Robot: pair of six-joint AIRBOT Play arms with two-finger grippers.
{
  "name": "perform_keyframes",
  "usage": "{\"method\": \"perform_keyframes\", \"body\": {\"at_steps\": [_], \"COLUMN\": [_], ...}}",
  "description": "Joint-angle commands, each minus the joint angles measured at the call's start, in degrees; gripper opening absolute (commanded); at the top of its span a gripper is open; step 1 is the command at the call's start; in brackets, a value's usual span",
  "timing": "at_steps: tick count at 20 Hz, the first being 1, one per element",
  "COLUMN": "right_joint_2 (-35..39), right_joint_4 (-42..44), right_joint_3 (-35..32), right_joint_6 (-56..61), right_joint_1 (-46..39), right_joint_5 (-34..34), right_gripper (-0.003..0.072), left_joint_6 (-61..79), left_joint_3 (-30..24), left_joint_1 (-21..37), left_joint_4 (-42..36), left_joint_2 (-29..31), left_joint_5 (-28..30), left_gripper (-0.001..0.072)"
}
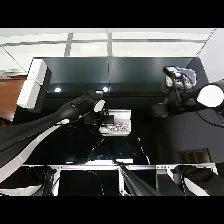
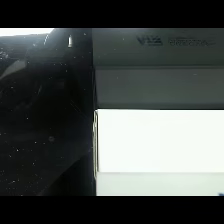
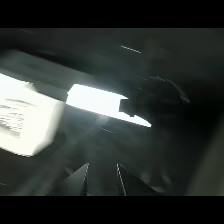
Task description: Fold the box and place the chain.
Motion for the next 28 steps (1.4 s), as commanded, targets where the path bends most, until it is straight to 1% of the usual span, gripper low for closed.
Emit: {"method": "perform_keyframes", "body": {"at_steps": [1, 2, 3, 4, 5, 8, 10, 11, 12, 13, 14, 15, 16, 17, 18, 19, 20, 21, 22, 23, 24, 28], "right_joint_2": [0.92, 0.92, 0.92, 0.92, 0.92, 0.92, 0.92, 0.92, 0.92, 0.92, 0.92, 0.92, 0.92, 0.92, 0.92, 0.92, 0.92, 0.92, 0.92, 0.92, 0.92, 0.92], "right_joint_4": [-5.09, -3.78, -2.64, -1.66, -0.70, 0.11, -0.07, -0.07, -0.04, 0.00, 0.00, 0.00, 0.04, 0.04, 0.15, 0.33, 0.50, 0.92, 1.31, 1.70, 1.79, 2.64], "right_joint_3": [0.00, 0.00, 0.00, 0.00, 0.00, 0.00, 0.00, 0.00, 0.00, 0.00, 0.00, 0.00, 0.00, 0.00, 0.00, 0.00, 0.00, 0.00, 0.00, 0.00, 0.00, 0.00], "right_joint_6": [-1.57, -2.03, -2.67, -3.61, -4.44, -5.64, -5.64, -5.62, -5.62, -5.60, -5.57, -5.55, -5.42, -5.31, -4.96, -4.87, -4.85, -4.87, -4.87, -4.68, -4.68, -4.04], "right_joint_1": [-3.39, -3.39, -3.39, -3.39, -3.39, -3.41, -3.41, -3.41, -3.41, -3.41, -3.41, -3.41, -3.41, -3.41, -3.41, -3.39, -3.41, -3.41, -3.41, -3.39, -3.41, -3.41], "right_joint_5": [3.15, 2.03, 1.14, 0.50, 0.39, 0.61, 0.35, 0.35, 0.35, 0.35, 0.35, 0.35, 0.33, 0.26, 0.28, 0.28, 0.39, 0.44, 0.44, 0.44, 0.42, 0.39], "right_gripper": [0.0220, 0.0220, 0.0220, 0.0220, 0.0220, 0.0220, 0.0220, 0.0220, 0.0220, 0.0220, 0.0220, 0.0220, 0.0219, 0.0220, 0.0219, 0.0219, 0.0219, 0.0220, 0.0220, 0.0219, 0.0220, 0.0219], "left_joint_6": [0.00, -0.15, -0.22, -0.11, -0.11, 2.29, 5.53, 5.49, 5.35, 5.38, 5.35, 5.57, 8.26, 14.75, 26.88, 43.19, 63.10, 82.44, 93.81, 101.46, 110.33, 140.74], "left_joint_3": [0.09, 0.55, 1.40, 2.47, 3.48, 3.67, 1.79, -0.50, -3.06, -6.78, -10.88, -15.56, -20.26, -24.24, -28.15, -31.36, -34.14, -36.41, -37.92, -38.73, -38.99, -38.99], "left_joint_1": [0.04, 0.04, -0.07, -0.17, -0.55, -1.79, -1.88, -1.16, 0.52, 3.50, 7.02, 11.87, 17.68, 23.56, 29.83, 34.51, 37.75, 39.76, 40.35, 40.13, 39.47, 33.97], "left_joint_4": [0.13, -0.04, 0.24, 0.83, 2.82, 8.96, 14.71, 18.67, 20.20, 20.22, 19.67, 17.38, 12.00, 3.48, -9.84, -23.87, -35.85, -44.17, -48.19, -50.51, -51.28, -50.97], "left_joint_2": [-0.04, -0.04, 0.07, 0.57, 1.88, 10.03, 16.76, 20.37, 23.58, 27.04, 30.18, 33.29, 35.74, 37.22, 37.86, 37.70, 37.51, 37.24, 36.98, 36.54, 35.89, 32.63], "left_joint_5": [-0.74, -1.53, -2.86, -3.93, -4.28, -4.52, -7.23, -9.51, -11.72, -12.37, -11.69, -9.22, -4.90, 0.39, 5.38, 8.68, 10.27, 10.27, 11.45, 13.25, 14.62, 18.75], "left_gripper": [0.0029, 0.0055, 0.0234, 0.0454, 0.0563, 0.0562, 0.0562, 0.0562, 0.0562, 0.0562, 0.0562, 0.0562, 0.0561, 0.0560, 0.0560, 0.0559, 0.0560, 0.0561, 0.0563, 0.0588, 0.0715, 0.0715]}}
